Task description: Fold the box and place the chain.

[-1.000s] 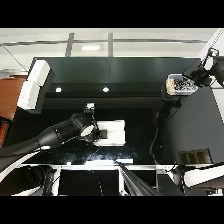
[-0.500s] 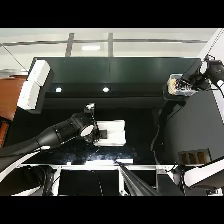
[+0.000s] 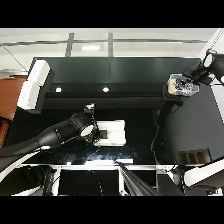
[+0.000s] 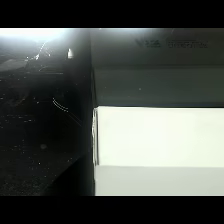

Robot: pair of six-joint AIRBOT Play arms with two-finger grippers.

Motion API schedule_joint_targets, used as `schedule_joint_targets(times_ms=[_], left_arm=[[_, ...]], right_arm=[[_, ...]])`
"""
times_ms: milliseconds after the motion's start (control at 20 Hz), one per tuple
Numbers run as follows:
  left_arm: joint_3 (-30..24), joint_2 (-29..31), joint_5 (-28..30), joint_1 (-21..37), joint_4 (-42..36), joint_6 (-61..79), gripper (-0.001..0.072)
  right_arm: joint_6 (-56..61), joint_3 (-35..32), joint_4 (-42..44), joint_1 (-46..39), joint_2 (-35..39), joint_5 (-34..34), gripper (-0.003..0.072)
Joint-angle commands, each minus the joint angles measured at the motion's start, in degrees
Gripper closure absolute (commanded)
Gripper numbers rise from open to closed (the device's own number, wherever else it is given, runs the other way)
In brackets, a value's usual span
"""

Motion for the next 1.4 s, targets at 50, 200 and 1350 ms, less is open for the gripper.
schedule_joint_targets(times_ms=[50,200,1350], left_arm=[[0.0,0.0,0.1,0.0,0.1,0.0,0.0681],[0.0,0.0,0.2,0.0,0.1,0.0,0.0681],[0.0,0.0,0.3,0.0,0.1,0.1,0.0681]], right_arm=[[-8.0,3.1,-0.2,0.0,3.6,4.6,0.0659],[-10.2,3.1,1.8,0.0,8.4,5.0,0.0659],[-30.4,1.6,30.9,31.2,45.6,28.9,0.0659]])
